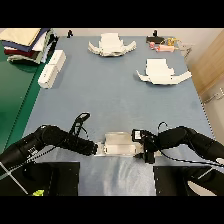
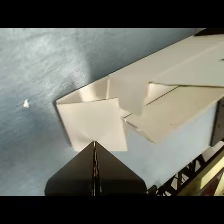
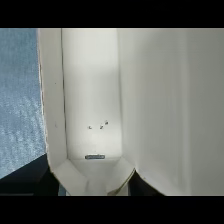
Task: Fold the box.
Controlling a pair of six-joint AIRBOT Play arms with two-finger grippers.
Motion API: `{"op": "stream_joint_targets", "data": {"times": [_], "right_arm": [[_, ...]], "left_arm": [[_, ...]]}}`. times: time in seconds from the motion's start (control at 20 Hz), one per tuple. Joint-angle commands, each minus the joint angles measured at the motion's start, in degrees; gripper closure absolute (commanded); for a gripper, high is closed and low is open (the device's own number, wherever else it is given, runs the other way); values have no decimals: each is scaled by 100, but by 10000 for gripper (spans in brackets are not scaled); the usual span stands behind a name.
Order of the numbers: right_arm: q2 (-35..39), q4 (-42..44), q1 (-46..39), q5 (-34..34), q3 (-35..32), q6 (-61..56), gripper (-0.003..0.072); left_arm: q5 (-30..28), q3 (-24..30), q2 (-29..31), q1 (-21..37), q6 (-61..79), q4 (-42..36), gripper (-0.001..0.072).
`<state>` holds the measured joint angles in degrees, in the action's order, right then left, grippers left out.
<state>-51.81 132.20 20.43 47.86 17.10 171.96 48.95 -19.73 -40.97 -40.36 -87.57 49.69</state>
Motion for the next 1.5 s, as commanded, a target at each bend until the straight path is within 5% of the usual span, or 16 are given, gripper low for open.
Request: {"op": "stream_joint_targets", "data": {"times": [0.0,0.4,1.0,1.45], "right_arm": [[-2,2,0,0,4,-2,166],[-2,2,0,0,4,-2,167],[-2,2,0,0,4,-2,167],[-2,2,0,0,4,-2,167]], "left_arm": [[-46,-140,262,9,186,4,695],[446,-140,356,9,-1858,2243,695],[63,-125,-415,-127,-1270,1198,695],[-22,-190,-765,-431,-1268,1156,696]]}}
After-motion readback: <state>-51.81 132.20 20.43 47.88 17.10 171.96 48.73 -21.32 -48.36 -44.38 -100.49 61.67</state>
